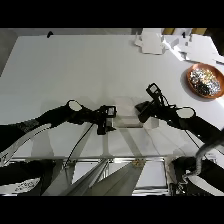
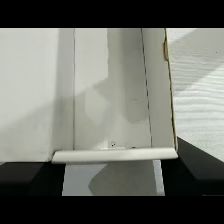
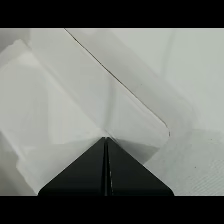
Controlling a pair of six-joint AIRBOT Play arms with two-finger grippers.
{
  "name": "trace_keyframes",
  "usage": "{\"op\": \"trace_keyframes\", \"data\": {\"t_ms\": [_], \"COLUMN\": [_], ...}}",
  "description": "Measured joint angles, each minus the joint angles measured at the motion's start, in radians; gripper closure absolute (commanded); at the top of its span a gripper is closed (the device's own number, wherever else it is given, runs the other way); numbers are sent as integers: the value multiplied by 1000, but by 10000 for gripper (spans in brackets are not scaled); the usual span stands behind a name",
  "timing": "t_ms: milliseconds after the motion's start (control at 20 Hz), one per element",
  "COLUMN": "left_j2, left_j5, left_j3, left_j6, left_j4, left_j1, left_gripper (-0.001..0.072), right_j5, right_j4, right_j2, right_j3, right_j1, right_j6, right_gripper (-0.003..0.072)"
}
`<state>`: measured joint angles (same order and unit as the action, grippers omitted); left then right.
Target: Fold the box and place the chain.
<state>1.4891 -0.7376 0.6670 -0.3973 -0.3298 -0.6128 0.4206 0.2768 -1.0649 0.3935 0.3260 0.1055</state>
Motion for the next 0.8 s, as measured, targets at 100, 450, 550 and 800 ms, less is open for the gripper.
{"op": "trace_keyframes", "data": {"t_ms": [100,450,550,800], "left_j2": [0,0,0,0], "left_j5": [0,0,0,0], "left_j3": [0,0,0,0], "left_j6": [0,-3,-3,-3], "left_j4": [0,0,0,0], "left_j1": [0,0,0,0], "left_gripper": [602,602,602,602], "right_j5": [38,329,407,510], "right_j4": [21,541,713,839], "right_j2": [19,293,342,325], "right_j3": [7,93,101,84], "right_j1": [-16,-150,-175,-196], "right_j6": [32,303,264,69], "right_gripper": [674,677,673,576]}}
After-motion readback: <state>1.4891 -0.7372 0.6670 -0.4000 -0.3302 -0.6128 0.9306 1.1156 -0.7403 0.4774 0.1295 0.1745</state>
